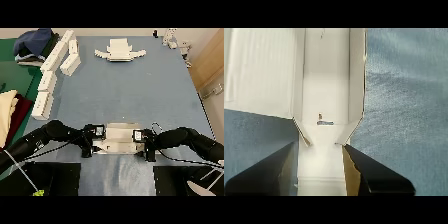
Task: Fold the box.
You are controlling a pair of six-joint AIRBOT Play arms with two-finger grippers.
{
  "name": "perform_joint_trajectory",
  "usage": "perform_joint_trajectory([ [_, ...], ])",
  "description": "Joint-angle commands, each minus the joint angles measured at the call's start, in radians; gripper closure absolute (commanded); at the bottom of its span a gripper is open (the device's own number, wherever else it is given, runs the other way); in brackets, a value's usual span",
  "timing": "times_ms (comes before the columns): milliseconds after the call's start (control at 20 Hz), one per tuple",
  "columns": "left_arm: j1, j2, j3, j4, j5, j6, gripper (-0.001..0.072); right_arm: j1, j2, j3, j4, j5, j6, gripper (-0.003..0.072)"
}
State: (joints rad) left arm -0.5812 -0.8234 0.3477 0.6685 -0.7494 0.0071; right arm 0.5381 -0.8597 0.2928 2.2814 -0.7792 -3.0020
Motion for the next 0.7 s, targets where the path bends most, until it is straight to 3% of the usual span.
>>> perform_joint_trajectory([
  [0,0.000,-0.029,-0.001,-0.018,0.012,0.032,0.0269,0.000,0.001,0.001,0.000,0.000,0.000,0.0117],
  [150,-0.017,-0.034,-0.001,-0.019,0.010,0.034,0.0271,0.000,0.001,0.001,0.000,0.000,0.000,0.0117],
  [200,-0.031,-0.035,-0.001,-0.019,0.010,0.034,0.0325,0.000,0.001,0.001,0.000,0.000,0.000,0.0117],
  [250,-0.045,-0.037,-0.001,-0.019,0.010,0.034,0.0427,0.000,0.001,0.001,0.000,0.000,0.000,0.0117],
  [650,-0.080,-0.056,-0.001,-0.043,0.089,0.034,0.0430,0.000,0.001,0.001,0.000,0.000,0.000,0.0117],
])
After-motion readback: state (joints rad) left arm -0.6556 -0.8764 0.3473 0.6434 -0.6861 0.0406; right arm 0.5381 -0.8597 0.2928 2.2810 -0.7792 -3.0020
